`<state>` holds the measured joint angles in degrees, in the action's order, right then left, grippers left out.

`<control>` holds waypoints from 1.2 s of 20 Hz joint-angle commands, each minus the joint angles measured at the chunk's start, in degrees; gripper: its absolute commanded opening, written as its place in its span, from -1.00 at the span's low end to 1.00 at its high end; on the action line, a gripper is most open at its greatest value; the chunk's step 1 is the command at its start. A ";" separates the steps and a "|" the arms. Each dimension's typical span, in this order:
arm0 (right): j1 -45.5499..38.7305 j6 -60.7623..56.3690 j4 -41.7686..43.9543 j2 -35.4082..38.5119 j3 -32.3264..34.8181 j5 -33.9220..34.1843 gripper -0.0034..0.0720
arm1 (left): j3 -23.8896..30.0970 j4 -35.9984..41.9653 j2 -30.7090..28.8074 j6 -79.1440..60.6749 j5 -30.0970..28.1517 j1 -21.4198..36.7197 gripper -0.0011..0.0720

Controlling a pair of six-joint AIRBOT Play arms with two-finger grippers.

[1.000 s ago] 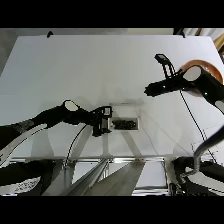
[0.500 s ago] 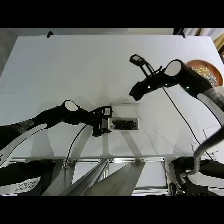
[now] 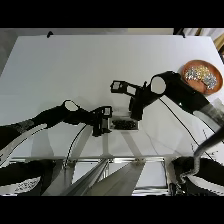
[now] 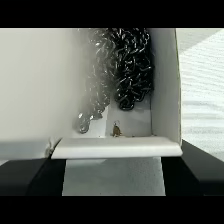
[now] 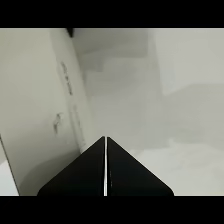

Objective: Fold the box and place the chain.

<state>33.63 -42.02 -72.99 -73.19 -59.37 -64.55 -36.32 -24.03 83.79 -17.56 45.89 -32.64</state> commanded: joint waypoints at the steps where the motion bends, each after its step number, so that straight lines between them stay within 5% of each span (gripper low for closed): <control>1: 3.56 -0.17 -0.98 4.66 3.89 2.21 -0.88 | 0.00 0.00 -0.04 -0.02 0.00 0.04 -0.28; 4: 5.88 -0.15 0.46 6.71 5.66 2.86 -0.84 | -0.02 0.00 -0.04 -0.02 0.00 0.04 -0.28; 6: 7.21 -0.20 1.79 6.93 5.88 3.54 -0.37 | 0.00 0.00 -0.04 -0.02 -0.02 0.04 -0.28; 24: 8.87 -3.91 -2.08 6.93 8.35 8.48 -0.38 | 0.00 0.00 -0.04 -0.02 0.00 0.04 -0.28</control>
<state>42.46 -44.01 -72.71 -66.30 -51.33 -57.52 -36.32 -24.01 83.79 -17.56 45.91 -32.64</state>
